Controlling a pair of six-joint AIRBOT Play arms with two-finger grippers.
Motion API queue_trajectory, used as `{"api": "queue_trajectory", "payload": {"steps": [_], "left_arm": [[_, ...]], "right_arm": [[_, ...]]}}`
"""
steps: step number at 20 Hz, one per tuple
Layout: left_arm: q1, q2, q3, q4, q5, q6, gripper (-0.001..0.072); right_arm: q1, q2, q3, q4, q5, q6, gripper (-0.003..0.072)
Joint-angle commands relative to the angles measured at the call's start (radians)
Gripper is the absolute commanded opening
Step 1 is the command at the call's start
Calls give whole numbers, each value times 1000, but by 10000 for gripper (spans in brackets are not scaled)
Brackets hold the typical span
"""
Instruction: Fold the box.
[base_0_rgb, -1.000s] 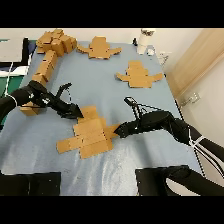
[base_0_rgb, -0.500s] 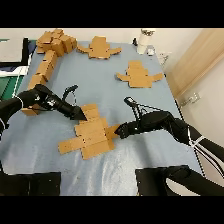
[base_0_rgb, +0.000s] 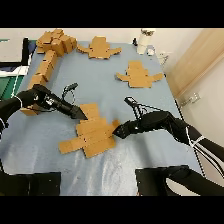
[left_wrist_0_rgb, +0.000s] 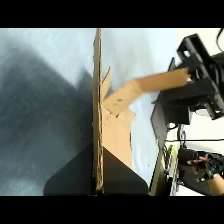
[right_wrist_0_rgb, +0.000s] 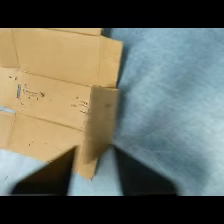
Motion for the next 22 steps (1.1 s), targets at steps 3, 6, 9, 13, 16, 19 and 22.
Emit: {"api": "queue_trajectory", "payload": {"steps": [3,6,9,13,16,19,22], "left_arm": [[-54,40,22,-118,-26,198,8],[-134,102,22,-116,71,300,7],[-214,144,21,-92,182,400,7],[-303,180,-13,-45,307,497,7],[-344,195,-68,-54,366,552,6],[-366,246,-137,-65,449,595,6],[-378,285,-203,-92,474,657,7]], "right_arm": [[-92,1,72,-135,49,220,590],[-166,1,160,-145,43,235,512],[-193,1,240,-142,21,266,311],[-192,-1,261,-136,20,287,4],[-188,-1,261,-135,19,287,4],[-187,-1,261,-135,11,287,4],[-184,-2,261,-135,15,286,4]]}}
